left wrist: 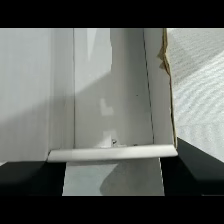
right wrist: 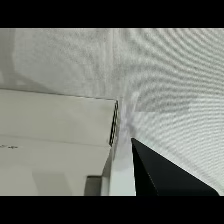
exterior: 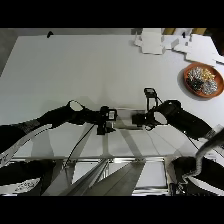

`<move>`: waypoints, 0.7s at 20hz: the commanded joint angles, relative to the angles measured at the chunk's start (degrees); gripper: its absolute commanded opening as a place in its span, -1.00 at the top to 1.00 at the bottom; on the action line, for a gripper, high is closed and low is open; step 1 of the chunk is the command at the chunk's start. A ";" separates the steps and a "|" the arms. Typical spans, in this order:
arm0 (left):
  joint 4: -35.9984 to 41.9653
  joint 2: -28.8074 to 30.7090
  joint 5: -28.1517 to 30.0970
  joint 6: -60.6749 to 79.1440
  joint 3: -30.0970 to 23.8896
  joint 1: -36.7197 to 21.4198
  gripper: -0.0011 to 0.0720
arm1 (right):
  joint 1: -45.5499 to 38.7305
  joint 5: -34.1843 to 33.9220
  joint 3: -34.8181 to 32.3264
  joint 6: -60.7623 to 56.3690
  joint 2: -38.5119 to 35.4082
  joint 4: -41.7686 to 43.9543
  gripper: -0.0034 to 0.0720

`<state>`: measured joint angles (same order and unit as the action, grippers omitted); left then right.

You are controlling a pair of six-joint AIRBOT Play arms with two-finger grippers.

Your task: Fold the box and place the chain.

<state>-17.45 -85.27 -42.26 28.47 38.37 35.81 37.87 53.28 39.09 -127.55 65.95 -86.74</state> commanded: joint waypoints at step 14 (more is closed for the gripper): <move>0.00 0.00 0.04 0.00 -0.02 0.00 0.22 | 0.04 -1.16 -0.20 1.75 3.67 0.20 0.15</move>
<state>-17.43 -85.27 -42.24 28.47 38.37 35.81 37.87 52.58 38.92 -125.58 69.06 -86.65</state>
